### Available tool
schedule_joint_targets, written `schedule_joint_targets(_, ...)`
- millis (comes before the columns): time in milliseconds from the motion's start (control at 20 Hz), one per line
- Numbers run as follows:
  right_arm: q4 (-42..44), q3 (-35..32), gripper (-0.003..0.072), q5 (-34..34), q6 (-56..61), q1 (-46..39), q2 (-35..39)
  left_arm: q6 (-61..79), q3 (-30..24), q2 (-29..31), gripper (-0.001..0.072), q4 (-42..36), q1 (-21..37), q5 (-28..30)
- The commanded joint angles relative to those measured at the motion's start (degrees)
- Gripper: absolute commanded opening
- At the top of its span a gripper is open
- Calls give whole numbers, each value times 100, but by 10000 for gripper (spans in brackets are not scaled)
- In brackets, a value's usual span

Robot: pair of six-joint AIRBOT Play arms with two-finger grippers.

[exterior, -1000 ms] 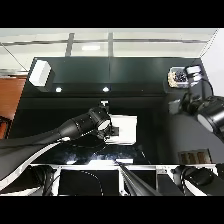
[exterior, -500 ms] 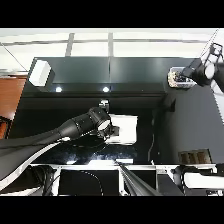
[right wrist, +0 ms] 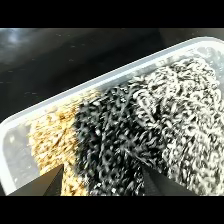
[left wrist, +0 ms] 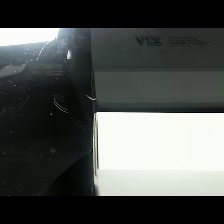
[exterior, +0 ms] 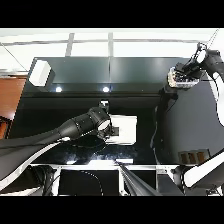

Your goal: Fold the box and place the chain.

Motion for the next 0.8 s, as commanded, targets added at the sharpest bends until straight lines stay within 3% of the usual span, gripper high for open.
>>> schedule_joint_targets(0,-74,111,544,114,-46,-4,-229,0,0,0,30,-11,4,-7)
schedule_joint_targets(100,-79,111,544,83,-44,-4,-284,0,0,0,30,-11,4,-7)
schedule_joint_targets(150,-74,111,456,70,-44,-4,-293,0,0,0,30,-11,4,-7)
schedule_joint_targets(200,-74,111,415,90,-44,-4,-293,0,0,0,30,-11,4,-7)
schedule_joint_targets(250,-74,118,167,140,-46,-4,-282,0,0,0,30,-11,4,-7)
schedule_joint_targets(300,-74,179,48,251,-46,-7,-275,0,0,0,30,-9,4,-7)
schedule_joint_targets(350,-76,282,15,393,-125,-7,-273,0,0,0,30,-9,4,-7)
schedule_joint_targets(500,-94,695,14,732,-708,-68,-2,0,0,0,30,-11,2,-7)
schedule_joint_targets(650,-87,737,13,699,-1220,-129,800,0,0,0,30,-11,4,-7)
schedule_joint_targets(750,415,721,13,793,-1552,-260,1331,0,0,0,30,-9,4,-4)
